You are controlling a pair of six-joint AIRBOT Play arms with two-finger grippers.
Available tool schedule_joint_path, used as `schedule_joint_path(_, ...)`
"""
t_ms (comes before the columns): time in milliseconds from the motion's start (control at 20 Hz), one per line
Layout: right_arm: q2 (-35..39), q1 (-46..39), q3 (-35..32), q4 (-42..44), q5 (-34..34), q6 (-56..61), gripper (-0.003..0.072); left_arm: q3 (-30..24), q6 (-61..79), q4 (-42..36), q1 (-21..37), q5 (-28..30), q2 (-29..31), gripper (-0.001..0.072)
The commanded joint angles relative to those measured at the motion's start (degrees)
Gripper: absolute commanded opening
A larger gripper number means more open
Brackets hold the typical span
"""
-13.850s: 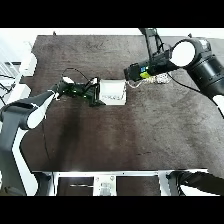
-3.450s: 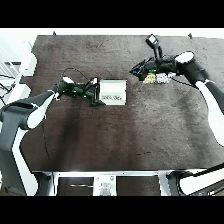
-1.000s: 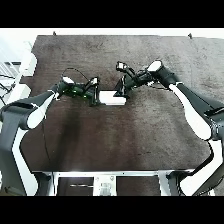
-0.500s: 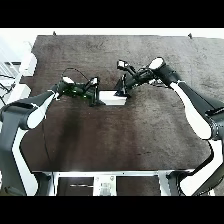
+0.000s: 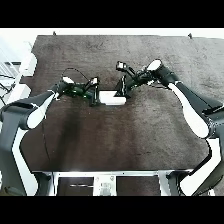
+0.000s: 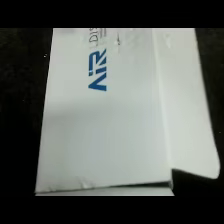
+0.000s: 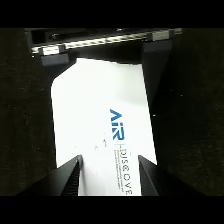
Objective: Fold the box and place the chain.
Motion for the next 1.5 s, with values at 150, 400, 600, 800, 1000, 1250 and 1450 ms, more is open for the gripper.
schedule_joint_path(150,1.22,-0.02,0.17,0.13,-1.55,0.15,0.0406,0.02,0.13,0.02,0.00,0.00,0.00,0.0496)
schedule_joint_path(400,2.14,0.02,0.17,0.11,-1.66,0.09,0.0406,0.02,0.13,0.04,0.00,0.00,0.00,0.0496)
schedule_joint_path(600,2.12,0.59,0.17,0.07,-2.64,-0.13,0.0415,0.02,0.13,0.04,0.00,-0.02,0.00,0.0496)
schedule_joint_path(800,2.12,0.85,0.17,-0.15,1.57,-0.13,0.0433,0.02,0.13,0.02,0.00,0.00,0.00,0.0496)
schedule_joint_path(1000,2.14,0.74,0.15,-0.15,4.09,-0.09,0.0435,0.02,0.13,0.04,0.00,0.00,0.00,0.0497)
schedule_joint_path(1250,0.90,0.83,-0.02,-0.57,0.92,-0.11,0.0508,0.02,0.13,0.02,0.00,0.00,0.00,0.0496)
schedule_joint_path(1450,0.72,0.98,-0.02,-1.38,-2.47,-0.11,0.0518,0.02,0.13,0.04,0.00,0.00,0.00,0.0497)
